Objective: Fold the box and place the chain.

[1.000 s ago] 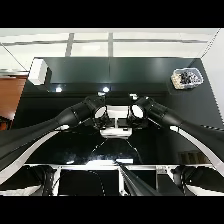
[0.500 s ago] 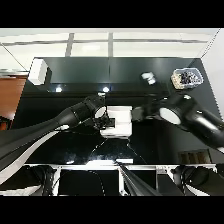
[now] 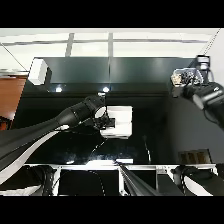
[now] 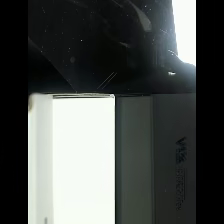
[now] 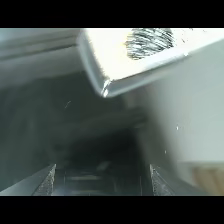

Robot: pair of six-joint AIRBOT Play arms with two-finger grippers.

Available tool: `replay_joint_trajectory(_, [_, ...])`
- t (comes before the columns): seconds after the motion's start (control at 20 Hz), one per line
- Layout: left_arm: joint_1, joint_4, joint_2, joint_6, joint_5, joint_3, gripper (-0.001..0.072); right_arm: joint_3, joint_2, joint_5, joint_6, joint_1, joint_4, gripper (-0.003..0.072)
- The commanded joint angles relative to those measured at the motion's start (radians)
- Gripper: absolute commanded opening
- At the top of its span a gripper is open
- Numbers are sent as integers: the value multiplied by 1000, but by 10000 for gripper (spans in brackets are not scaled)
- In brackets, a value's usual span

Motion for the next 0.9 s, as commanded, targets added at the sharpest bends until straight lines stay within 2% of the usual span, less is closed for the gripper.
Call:
replay_joint_trajectory(0.0, [1, 0, 0, 0, 1, 1, 26, 109, -157, -167, -124, -233, 243, 711])
replay_joint_trajectory(0.15, [1, 0, 0, 0, -3, 1, 26, 317, -351, -168, -329, -299, 385, 708])
replay_joint_trajectory(0.35, [1, 0, 0, 0, -3, 1, 26, 555, -586, -64, -382, -333, 390, 706])
replay_joint_trajectory(0.65, [1, 0, 0, 0, -2, 1, 26, 713, -781, -68, -427, -335, 388, 704])
replay_joint_trajectory(0.7, [1, 0, 0, 0, -2, 1, 26, 718, -797, -77, -426, -334, 390, 690])
replay_joint_trajectory(0.75, [1, 0, 0, 0, -2, 1, 26, 718, -806, -77, -426, -334, 390, 594])
replay_joint_trajectory(0.8, [1, 0, 0, 0, -2, 1, 26, 718, -814, -75, -426, -335, 390, 584])
replay_joint_trajectory(0.85, [1, 0, 0, 0, -2, 1, 26, 718, -816, -72, -426, -335, 387, 470])
